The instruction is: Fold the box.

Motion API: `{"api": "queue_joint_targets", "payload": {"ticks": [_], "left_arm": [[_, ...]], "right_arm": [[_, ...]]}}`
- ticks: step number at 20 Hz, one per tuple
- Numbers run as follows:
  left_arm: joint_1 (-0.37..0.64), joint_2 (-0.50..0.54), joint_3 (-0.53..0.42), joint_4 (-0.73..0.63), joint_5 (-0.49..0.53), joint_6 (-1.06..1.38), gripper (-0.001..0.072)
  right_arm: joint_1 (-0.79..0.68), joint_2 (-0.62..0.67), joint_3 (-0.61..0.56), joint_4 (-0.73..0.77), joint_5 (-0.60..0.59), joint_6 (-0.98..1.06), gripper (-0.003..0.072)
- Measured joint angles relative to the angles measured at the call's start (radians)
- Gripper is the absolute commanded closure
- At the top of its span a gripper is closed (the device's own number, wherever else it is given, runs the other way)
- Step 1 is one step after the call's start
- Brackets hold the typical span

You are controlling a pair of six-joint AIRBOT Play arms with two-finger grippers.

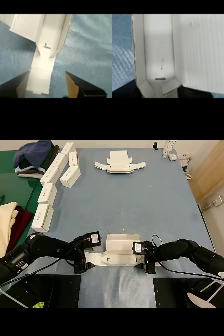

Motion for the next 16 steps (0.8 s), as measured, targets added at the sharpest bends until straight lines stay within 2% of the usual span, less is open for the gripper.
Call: {"api": "queue_joint_targets", "payload": {"ticks": [5,11,12,13,14,16], "left_arm": [[0.044,-0.075,-0.056,-0.142,0.080,0.298,0.0033],[0.050,-0.186,-0.071,-0.271,0.179,0.494,0.0034],[0.050,-0.194,-0.071,-0.285,0.192,0.513,0.0084],[0.051,-0.200,-0.071,-0.295,0.201,0.528,0.0234],[0.051,-0.206,-0.072,-0.303,0.209,0.540,0.0269],[0.051,-0.220,-0.072,-0.314,0.215,0.560,0.0269]], "right_arm": [[0.000,0.000,0.000,0.000,0.000,0.000,0.0117],[0.000,0.000,0.000,0.000,0.000,0.000,0.0117],[0.000,0.000,0.000,0.000,0.000,0.000,0.0117],[0.000,0.000,0.000,0.000,0.000,0.000,0.0117],[0.000,0.000,0.000,0.000,0.000,0.000,0.0117],[0.000,0.000,0.000,0.000,0.000,0.000,0.0117]]}}
